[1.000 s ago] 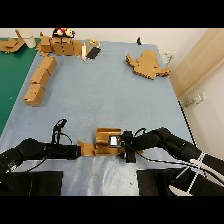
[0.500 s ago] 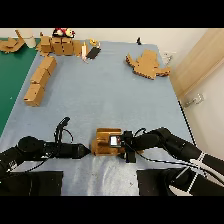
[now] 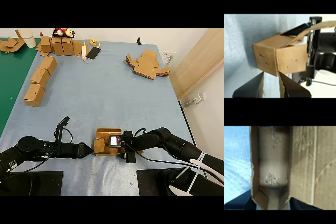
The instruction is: Fold the box.
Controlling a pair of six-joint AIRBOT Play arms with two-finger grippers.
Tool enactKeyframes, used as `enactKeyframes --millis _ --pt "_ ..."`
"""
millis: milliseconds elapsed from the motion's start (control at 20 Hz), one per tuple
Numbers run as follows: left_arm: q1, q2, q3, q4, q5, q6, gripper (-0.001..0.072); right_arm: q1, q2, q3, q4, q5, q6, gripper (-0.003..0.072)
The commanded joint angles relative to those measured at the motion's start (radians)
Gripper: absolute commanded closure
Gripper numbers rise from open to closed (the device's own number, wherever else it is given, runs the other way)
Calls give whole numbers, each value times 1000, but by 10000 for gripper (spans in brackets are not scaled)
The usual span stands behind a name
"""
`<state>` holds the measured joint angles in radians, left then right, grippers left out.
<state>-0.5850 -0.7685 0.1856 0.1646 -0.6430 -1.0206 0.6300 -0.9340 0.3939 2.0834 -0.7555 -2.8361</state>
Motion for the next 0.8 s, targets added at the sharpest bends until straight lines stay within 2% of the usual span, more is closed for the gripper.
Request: enactKeyframes --millis 0,150,350,400,550,650,750 --pt "1 -1 0 -12 68 0 428 0 0 0 0 -8 0 157" --pt "0 -1 0 -12 21 41 428 0 0 0 0 -13 0 157" --pt "-2 -1 0 -31 41 39 427 1 0 0 0 -13 0 156" --pt "-1 -1 1 -36 50 40 401 0 0 0 0 -13 0 156" --pt "-2 -1 2 -38 29 40 398 1 0 0 0 -13 0 156" --pt "-2 -1 16 -30 12 34 327 0 0 0 0 -13 0 156" --pt "-2 -1 38 -14 31 24 320 0 0 0 0 -13 0 156"
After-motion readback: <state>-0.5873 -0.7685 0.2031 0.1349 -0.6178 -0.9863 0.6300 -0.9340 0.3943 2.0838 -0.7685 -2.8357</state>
